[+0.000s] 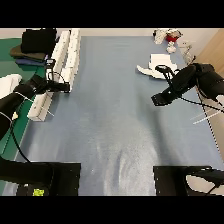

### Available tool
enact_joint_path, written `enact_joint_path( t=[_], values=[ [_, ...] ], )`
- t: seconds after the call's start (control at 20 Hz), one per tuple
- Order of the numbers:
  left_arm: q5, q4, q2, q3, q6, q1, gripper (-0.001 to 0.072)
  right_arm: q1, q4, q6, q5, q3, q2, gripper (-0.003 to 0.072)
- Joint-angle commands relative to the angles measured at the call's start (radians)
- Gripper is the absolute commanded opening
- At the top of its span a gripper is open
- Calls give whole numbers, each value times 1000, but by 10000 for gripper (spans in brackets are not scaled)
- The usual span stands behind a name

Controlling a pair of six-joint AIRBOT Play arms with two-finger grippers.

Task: Fold the box.

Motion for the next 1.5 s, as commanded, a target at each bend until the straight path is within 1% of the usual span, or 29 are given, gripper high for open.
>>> enact_joint_path(
  t=[0.0, 0.1, 0.25, 0.4, 0.45, 0.5, 0.55, 0.6, 0.65, 0.7, 0.8, 0.85, 0.95, 1.1, 1.2, 1.3, 1.35, 1.45],
  values=[
    [-97, 13, 72, 0, 0, 5, 699, 0, 0, 0, 0, 0, -1, 3],
    [-179, 29, 124, 0, -22, 20, 699, 0, 0, 0, 0, 0, -1, 3],
    [-316, 59, 238, 0, -115, 53, 698, 0, 0, 0, 0, 0, -1, 3],
    [-429, 53, 344, 0, -135, 65, 698, 0, 0, 0, 0, 0, -1, 3],
    [-478, 29, 373, 0, -158, 64, 695, 0, 0, 0, 0, 0, -1, 3],
    [-533, -10, 393, 0, -172, 64, 556, 0, 0, 0, 0, 0, -1, 3],
    [-595, -56, 409, 0, -174, 64, 239, 0, 0, 0, 0, 0, -1, 3],
    [-656, -105, 414, 0, -170, 64, 17, 0, 0, 0, 1, 0, -1, 3],
    [-706, -159, 414, 0, -170, 62, 14, 0, 0, 0, 0, 0, -1, 3],
    [-745, -182, 413, 0, -169, 51, 14, 0, 0, 0, 0, 0, -1, 3],
    [-813, -155, 414, -2, -172, -9, 12, 0, 0, 0, 1, 0, -1, 3],
    [-822, -137, 416, -13, -181, -55, 11, 0, 0, 0, 0, 0, -1, 3],
    [-785, -123, 433, -64, -211, -174, 12, 0, 0, 0, 0, 0, -1, 3],
    [-670, -75, 445, -164, -292, -370, 12, 0, 0, 0, 0, 0, -1, 3],
    [-586, -69, 443, -224, -330, -470, 13, 0, 0, 0, 0, 0, -1, 3],
    [-514, -69, 443, -260, -333, -537, 13, 0, 0, 0, 0, 0, -1, 3],
    [-490, -69, 443, -267, -333, -555, 14, 0, 0, 0, 0, 0, -1, 3],
    [-477, -70, 443, -268, -333, -565, 14, 0, 0, 0, 0, 0, -1, 3]
  ],
)
